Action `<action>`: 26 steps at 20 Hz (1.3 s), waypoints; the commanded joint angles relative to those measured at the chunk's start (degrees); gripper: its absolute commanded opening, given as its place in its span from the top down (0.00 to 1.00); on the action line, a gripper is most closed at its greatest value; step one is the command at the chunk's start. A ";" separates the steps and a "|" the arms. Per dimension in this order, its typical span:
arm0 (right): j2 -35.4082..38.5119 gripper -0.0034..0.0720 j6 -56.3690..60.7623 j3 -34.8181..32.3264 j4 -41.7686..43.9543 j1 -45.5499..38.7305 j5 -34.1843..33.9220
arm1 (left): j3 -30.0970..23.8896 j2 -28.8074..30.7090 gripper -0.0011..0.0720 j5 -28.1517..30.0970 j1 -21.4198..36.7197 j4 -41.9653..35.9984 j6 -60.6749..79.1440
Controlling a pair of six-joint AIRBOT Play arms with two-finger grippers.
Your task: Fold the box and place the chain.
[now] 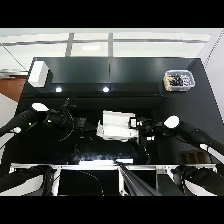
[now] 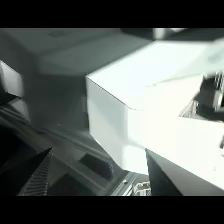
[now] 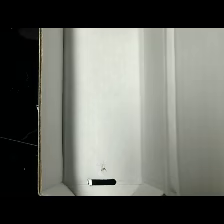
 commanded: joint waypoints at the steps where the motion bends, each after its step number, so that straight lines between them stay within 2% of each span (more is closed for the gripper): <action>1: -0.04 0.24 0.04 -0.02 0.02 0.02 -0.02 | 1.75 2.64 0.03 1.33 -2.89 2.78 -4.92; 4: -0.04 0.24 0.04 -0.02 0.02 0.02 0.00 | 1.77 5.49 0.03 9.97 -9.29 6.25 -11.43; 7: -0.04 0.24 0.04 -0.02 0.02 0.02 -0.02 | 1.79 5.92 0.03 18.62 -16.63 8.81 -15.30; 10: -0.02 0.25 0.04 -0.02 0.02 0.02 -0.02 | 1.79 5.92 0.03 23.71 -21.44 10.93 -18.18; 19: -0.04 0.24 0.04 -0.02 0.02 0.02 -0.02 | 1.92 5.88 0.04 25.79 -23.34 14.93 -27.43; 26: -0.04 0.24 0.04 -0.02 0.02 0.02 -0.02 | 9.14 3.74 0.04 24.17 -32.76 39.45 -58.10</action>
